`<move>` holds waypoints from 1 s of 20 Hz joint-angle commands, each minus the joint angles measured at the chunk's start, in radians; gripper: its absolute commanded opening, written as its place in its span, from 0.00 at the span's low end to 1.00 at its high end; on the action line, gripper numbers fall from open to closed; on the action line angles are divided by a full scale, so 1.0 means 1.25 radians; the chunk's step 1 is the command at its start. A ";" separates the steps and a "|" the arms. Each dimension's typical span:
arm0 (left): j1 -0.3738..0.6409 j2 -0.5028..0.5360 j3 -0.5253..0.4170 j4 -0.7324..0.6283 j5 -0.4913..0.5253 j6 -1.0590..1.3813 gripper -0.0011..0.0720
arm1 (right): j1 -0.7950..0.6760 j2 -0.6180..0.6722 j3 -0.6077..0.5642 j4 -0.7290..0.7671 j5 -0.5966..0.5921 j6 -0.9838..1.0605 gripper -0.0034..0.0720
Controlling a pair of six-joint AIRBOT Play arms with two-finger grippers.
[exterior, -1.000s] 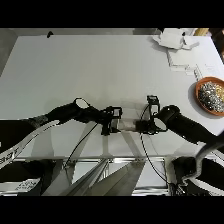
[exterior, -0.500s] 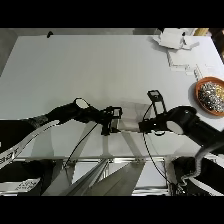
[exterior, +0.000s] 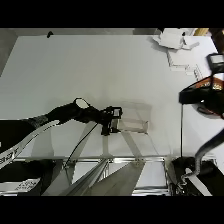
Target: Fold the box and place the chain.
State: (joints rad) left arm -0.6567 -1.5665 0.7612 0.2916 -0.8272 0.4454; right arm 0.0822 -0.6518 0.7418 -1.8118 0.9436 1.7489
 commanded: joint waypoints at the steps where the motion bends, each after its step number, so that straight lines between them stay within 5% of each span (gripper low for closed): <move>1: 0.000 0.000 0.000 0.000 0.000 0.000 0.39 | -0.289 -0.050 0.006 0.005 -0.075 -0.127 0.51; 5: 0.000 0.000 0.000 0.000 0.000 0.000 0.39 | -0.501 -0.175 0.005 0.095 -0.136 -0.127 0.51; 20: 0.000 0.000 0.000 0.000 0.000 0.000 0.39 | -0.511 -0.463 0.005 0.137 -0.262 -0.213 0.45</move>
State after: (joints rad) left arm -0.6571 -1.5665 0.7612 0.2916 -0.8272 0.4446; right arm -0.5545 -1.1862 0.7479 -1.6451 0.6460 1.4929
